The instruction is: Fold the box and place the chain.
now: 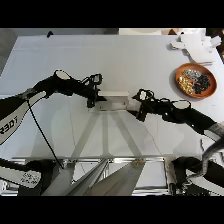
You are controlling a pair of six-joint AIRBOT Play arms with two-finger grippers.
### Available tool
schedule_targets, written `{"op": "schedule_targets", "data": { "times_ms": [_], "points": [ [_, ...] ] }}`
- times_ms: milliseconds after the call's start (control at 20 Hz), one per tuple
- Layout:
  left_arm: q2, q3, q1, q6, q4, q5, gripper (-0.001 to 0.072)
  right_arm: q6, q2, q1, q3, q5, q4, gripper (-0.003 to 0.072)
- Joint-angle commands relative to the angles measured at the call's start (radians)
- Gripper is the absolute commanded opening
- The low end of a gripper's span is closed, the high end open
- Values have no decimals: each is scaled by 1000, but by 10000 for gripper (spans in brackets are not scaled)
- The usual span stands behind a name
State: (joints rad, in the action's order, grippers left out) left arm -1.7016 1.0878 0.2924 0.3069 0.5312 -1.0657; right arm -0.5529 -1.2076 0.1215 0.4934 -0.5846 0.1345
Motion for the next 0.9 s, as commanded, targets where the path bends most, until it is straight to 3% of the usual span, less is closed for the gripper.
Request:
{"op": "schedule_targets", "data": {
  "times_ms": [0, 850],
  "points": [
    [-1, 1, 0, 0, 0, 0, 11, -50, -39, -23, 12, -79, 0, 674],
    [-1, 1, 0, 0, 0, 0, 11, -72, -319, -23, 221, -235, 108, 674]
  ]
}}
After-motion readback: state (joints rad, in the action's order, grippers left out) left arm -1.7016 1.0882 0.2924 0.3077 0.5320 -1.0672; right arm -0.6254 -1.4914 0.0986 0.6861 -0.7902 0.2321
